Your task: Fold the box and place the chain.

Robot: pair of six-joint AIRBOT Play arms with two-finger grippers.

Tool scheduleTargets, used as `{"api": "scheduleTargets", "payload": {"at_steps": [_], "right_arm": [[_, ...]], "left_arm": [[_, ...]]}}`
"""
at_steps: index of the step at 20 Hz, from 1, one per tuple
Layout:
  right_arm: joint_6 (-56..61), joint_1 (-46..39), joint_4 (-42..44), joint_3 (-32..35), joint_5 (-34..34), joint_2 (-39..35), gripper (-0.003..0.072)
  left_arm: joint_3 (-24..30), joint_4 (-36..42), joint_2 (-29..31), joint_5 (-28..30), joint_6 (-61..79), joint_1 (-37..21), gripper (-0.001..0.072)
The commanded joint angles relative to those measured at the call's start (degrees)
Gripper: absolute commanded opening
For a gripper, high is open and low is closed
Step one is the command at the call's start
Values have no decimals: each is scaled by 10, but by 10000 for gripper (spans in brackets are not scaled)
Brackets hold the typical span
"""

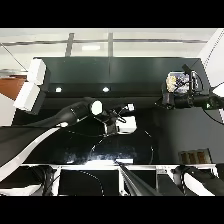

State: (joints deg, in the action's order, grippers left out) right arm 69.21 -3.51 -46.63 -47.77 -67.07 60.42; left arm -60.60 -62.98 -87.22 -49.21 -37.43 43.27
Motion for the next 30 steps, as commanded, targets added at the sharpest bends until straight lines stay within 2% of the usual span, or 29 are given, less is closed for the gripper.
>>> {"api": "scheduleTargets", "payload": {"at_steps": [1, 5, 9, 11, 14, 17, 19, 20, 22, 24, 26, 27, 30], "right_arm": [[0, 0, 0, 0, -1, -2, 30], [0, 0, 0, 0, 0, -6, 30], [-1, 0, 0, 0, 0, -6, 30], [-7, 1, 0, 0, 3, -6, 29], [-22, 1, 0, 0, 8, -5, 29], [-26, 1, 0, 0, 9, -5, 29], [-28, 1, 0, 0, 13, -5, 29], [-28, 1, 0, 0, 16, -5, 29], [-28, 1, 1, 0, 18, -5, 29], [-28, 1, 1, 0, 18, -5, 29], [-28, 1, 1, 0, 19, -5, 29], [-27, 1, 1, 0, 22, -5, 29], [-19, 1, 1, 0, 30, -5, 29]], "left_arm": [[-8, -28, 43, -51, -59, -39, 30], [15, -93, 162, -188, -187, -185, 30], [111, -134, 293, -249, -240, -404, 33], [156, -133, 341, -261, -240, -530, 33], [175, -134, 369, -279, -243, -703, 34], [175, -135, 368, -261, -208, -842, 35], [175, -136, 367, -231, -141, -916, 116], [175, -136, 365, -221, -108, -951, 116], [175, -130, 356, -190, -59, -999, 116], [175, -105, 334, -159, -2, -1012, 116], [175, -82, 300, -141, 58, -1003, 125], [175, -81, 285, -122, 64, -994, 187], [175, -64, 240, -62, 73, -963, 191]]}}
